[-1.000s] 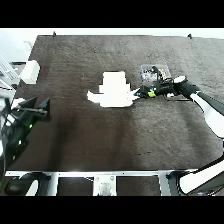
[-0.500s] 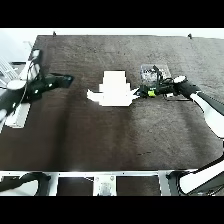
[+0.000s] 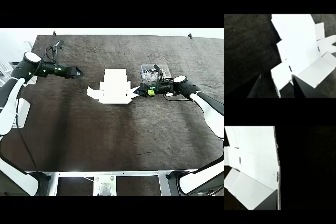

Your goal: Fold the box and place the chain.

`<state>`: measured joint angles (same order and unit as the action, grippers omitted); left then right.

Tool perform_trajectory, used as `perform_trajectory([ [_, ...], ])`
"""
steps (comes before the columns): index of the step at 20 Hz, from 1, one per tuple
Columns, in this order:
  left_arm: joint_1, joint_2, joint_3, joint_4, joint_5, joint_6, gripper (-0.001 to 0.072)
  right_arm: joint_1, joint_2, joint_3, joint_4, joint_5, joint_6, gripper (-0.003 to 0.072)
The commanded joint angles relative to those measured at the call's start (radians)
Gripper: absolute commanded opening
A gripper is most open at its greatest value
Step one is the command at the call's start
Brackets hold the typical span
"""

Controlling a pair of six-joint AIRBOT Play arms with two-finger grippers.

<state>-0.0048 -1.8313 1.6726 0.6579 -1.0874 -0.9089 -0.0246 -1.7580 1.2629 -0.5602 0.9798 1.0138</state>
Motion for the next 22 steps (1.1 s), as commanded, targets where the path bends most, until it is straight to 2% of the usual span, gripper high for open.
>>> perform_trajectory([
  [1,-0.002,-0.040,0.075,0.057,-0.111,-0.065,0.0454,0.001,0.000,0.000,0.002,-0.004,0.000,0.0006],
  [3,-0.021,-0.042,0.080,0.049,-0.071,-0.062,0.0451,0.001,0.000,0.000,0.002,-0.003,0.000,0.0007],
  [4,-0.033,-0.045,0.087,0.049,-0.049,-0.063,0.0416,0.005,0.000,0.000,0.002,-0.004,-0.004,0.0007],
  [7,-0.064,-0.094,0.146,0.052,0.004,-0.063,0.0417,0.022,0.000,0.000,-0.002,-0.003,-0.023,0.0007],
  [15,-0.111,-0.265,0.296,0.052,0.029,-0.079,0.0426,0.035,0.000,0.000,-0.018,-0.027,-0.080,0.0006],
  [19,-0.124,-0.308,0.303,0.051,0.039,-0.078,0.0430,0.037,0.000,0.000,-0.018,-0.039,-0.104,0.0007],
  [20,-0.126,-0.317,0.303,0.051,0.039,-0.078,0.0492,0.042,0.000,-0.003,-0.021,-0.048,-0.111,0.0006],
  [22,-0.126,-0.323,0.304,0.037,0.043,-0.068,0.0485,0.051,0.000,-0.021,-0.020,-0.073,-0.137,0.0006],
])
